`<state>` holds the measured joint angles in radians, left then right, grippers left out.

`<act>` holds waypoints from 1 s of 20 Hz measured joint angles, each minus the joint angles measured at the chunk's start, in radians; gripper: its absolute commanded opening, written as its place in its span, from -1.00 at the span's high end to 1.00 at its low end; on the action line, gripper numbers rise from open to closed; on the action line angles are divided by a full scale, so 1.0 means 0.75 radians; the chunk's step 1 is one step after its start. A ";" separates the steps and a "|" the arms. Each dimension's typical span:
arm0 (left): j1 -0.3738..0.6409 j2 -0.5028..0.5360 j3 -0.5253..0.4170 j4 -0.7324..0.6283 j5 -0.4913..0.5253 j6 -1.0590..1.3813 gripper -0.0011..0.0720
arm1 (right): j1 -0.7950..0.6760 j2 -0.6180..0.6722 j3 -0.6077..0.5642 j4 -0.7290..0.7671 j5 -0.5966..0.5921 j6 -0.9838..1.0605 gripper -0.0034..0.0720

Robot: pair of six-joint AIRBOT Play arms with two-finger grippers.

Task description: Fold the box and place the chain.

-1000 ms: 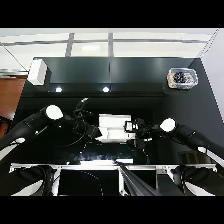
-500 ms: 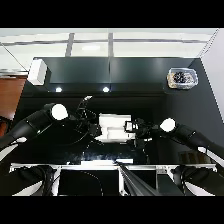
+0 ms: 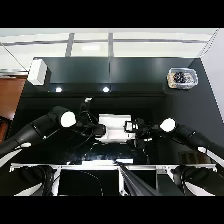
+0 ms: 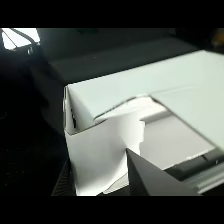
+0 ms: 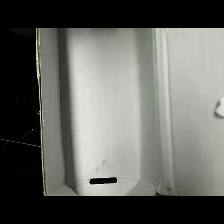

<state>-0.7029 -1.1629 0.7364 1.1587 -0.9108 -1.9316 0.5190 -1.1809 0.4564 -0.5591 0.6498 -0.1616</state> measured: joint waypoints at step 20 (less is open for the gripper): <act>-0.127 -0.239 0.207 0.208 -0.205 -0.325 -0.13 | 0.005 0.000 0.000 -0.009 -0.001 0.001 -0.23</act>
<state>-0.7982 -1.3418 0.8913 1.3148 -1.0645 -2.1754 0.5224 -1.1809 0.4564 -0.5655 0.6495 -0.1608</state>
